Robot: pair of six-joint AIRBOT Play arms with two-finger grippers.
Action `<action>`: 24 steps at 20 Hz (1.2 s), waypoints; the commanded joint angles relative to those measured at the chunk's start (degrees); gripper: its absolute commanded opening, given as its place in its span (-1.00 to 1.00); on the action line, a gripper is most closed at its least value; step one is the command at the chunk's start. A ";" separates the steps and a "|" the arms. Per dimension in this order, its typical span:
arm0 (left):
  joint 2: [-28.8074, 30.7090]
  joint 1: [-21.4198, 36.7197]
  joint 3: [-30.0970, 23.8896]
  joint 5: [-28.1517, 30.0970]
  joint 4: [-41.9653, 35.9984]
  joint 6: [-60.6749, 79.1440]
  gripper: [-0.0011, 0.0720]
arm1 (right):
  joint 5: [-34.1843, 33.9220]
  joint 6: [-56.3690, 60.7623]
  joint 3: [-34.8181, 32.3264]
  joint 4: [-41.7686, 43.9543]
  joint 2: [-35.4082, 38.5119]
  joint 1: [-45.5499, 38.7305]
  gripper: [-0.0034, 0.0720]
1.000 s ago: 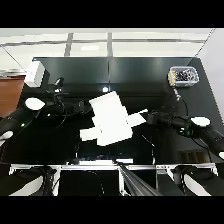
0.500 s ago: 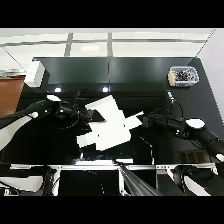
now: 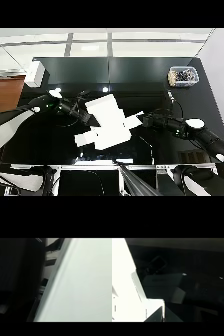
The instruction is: Fold the box and place the chain.
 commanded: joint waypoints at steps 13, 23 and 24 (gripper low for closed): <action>-1.18 0.07 2.21 -3.37 1.11 5.73 -0.91 | 8.35 0.44 3.72 -7.39 0.55 -4.15 0.86; 16.06 -15.32 -5.09 24.57 2.64 38.23 -0.91 | 22.69 -7.41 18.16 -40.96 3.41 -2.99 0.86; 16.06 -16.41 -5.09 26.03 4.96 40.83 -0.91 | 21.09 -9.09 17.97 -43.28 3.30 -1.20 0.86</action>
